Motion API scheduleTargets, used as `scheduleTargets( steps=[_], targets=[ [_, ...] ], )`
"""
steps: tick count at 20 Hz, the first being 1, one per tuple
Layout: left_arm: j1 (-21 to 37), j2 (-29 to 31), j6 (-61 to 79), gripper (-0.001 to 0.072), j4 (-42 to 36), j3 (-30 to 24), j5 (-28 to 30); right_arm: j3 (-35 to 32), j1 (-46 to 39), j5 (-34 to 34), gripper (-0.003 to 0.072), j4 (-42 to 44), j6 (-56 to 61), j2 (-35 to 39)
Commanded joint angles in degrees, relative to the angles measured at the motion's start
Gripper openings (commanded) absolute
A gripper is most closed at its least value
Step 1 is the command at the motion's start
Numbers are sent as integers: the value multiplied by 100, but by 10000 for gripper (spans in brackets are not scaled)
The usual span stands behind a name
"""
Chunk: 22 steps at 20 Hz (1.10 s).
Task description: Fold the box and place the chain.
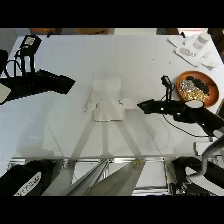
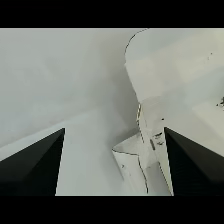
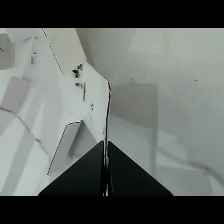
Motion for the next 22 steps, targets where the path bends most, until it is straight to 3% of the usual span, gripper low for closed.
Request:
scheduleTargets(
  steps=[1, 22],
  targets=[
    [-2, -4, 2, 699, 2, -4, 2, -173, 638, -997, 7, 501, -310, 20],
    [-2, -4, 0, 699, -4, -4, 83, -170, 715, -892, 12, 525, -310, 20]
  ],
)
